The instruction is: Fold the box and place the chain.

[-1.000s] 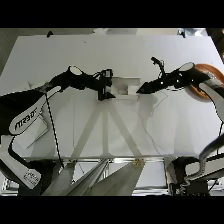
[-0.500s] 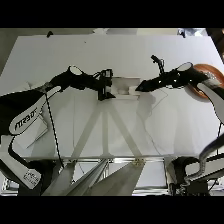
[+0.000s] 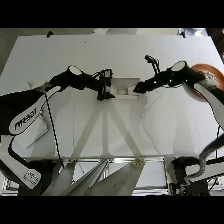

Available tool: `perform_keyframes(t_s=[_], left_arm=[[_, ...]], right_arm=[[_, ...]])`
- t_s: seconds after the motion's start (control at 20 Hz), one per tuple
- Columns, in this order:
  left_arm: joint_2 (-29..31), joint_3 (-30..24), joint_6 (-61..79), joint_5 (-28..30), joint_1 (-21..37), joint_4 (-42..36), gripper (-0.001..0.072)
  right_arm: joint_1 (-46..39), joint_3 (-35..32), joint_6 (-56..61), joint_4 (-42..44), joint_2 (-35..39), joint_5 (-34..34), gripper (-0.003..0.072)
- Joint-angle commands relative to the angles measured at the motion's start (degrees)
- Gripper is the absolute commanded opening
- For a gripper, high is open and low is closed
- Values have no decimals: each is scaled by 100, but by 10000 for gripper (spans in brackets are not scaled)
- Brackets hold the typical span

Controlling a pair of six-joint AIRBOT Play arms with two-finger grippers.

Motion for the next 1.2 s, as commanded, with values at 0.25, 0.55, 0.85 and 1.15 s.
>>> perform_keyframes(t_s=[0.25,0.55,0.85,1.15], left_arm=[[0,2,2,7,-2,-2,421],[0,2,2,7,-2,-2,421],[0,2,2,4,-2,-2,421],[0,2,0,7,-2,-2,421]], right_arm=[[114,7,1353,-892,199,-378,390],[697,7,2317,-1915,199,-863,390],[1228,7,4251,-3401,199,-1019,387],[1513,7,5222,-3609,201,-1228,379]])
